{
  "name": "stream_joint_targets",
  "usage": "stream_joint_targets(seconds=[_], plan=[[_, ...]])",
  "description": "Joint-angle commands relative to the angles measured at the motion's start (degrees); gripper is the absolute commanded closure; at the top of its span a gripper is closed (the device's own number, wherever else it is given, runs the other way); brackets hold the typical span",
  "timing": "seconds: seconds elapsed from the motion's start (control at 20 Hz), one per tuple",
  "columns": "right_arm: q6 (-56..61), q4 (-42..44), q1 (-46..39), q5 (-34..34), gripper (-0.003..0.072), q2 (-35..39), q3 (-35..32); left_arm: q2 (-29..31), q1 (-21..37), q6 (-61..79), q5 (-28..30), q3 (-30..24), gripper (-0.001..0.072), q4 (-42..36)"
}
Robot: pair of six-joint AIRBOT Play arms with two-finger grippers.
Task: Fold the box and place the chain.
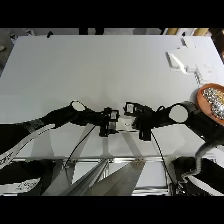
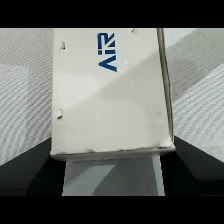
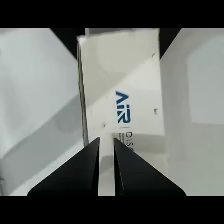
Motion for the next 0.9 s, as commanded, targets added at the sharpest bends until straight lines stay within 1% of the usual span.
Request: stream_joint_targets(seconds=[0.0,0.15,0.2,0.25,0.3,0.4,0.55,0.85], plan=[[9.2,-3.9,-3.0,0.4,0.0572,5.6,0.1,0.0,0.0,0.1,0.0,0.0,0.0388,0.0],[26.6,-18.6,-7.2,3.0,0.0587,6.4,0.0,0.0,0.0,0.1,0.0,0.0,0.0388,0.0],[31.8,-22.4,-9.0,3.7,0.0588,6.2,0.0,0.0,0.0,0.1,0.0,0.0,0.0388,0.0],[36.2,-24.6,-11.3,4.3,0.0617,5.9,-0.2,0.0,0.0,0.1,0.0,0.0,0.0388,0.0],[39.6,-25.1,-13.7,5.0,0.0667,5.4,-0.3,0.0,0.0,0.1,0.0,0.0,0.0388,0.0],[44.8,-25.2,-18.1,6.8,0.0667,4.0,-0.5,0.0,0.0,0.1,0.0,0.0,0.0388,0.0],[47.8,-25.5,-22.4,8.7,0.0667,3.5,-1.5,0.0,0.0,0.1,0.0,0.0,0.0388,0.0],[47.8,-24.8,-23.4,8.9,0.0666,3.5,-1.5,0.0,0.0,0.1,0.0,0.0,0.0388,0.0]])
